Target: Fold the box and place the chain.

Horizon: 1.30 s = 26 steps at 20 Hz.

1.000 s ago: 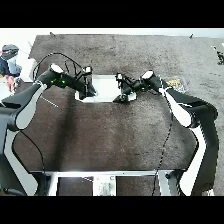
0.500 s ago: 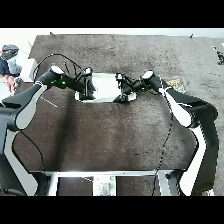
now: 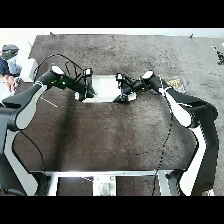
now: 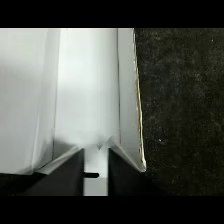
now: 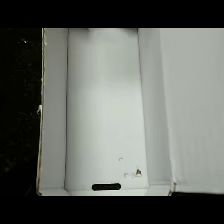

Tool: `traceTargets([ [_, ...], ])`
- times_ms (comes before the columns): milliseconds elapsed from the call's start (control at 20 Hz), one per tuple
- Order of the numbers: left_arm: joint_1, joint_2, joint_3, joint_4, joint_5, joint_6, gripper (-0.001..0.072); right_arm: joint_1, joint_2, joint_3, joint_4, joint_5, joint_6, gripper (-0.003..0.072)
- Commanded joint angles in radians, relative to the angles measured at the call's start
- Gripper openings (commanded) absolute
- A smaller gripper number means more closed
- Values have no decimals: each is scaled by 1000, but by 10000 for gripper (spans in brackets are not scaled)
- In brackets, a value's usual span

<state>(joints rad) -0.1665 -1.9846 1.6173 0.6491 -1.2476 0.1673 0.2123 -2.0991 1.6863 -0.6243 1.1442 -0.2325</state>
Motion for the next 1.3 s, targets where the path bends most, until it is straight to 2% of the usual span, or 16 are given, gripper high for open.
traceTargets([
  [0, 2, 0, 0, -1, -2, -3, 43, 1, 0, 0, 0, 0, 0, 442],
  [100, 18, 0, 0, 3, -18, -16, 13, 1, 0, 0, 0, 0, 0, 442],
  [550, 109, 64, 2, -13, -53, -212, 6, 1, 0, 0, 0, 0, 0, 442],
  [750, 139, 135, 1, -16, -42, -436, 6, 1, 0, 0, 0, 0, 0, 442],
  [1000, 191, 284, -29, 26, 113, -837, 6, 1, 0, 1, 0, 0, 0, 442],
  [1250, 291, 310, -142, 31, 79, -1071, 6, 1, 0, 0, 0, 0, 0, 442],
])
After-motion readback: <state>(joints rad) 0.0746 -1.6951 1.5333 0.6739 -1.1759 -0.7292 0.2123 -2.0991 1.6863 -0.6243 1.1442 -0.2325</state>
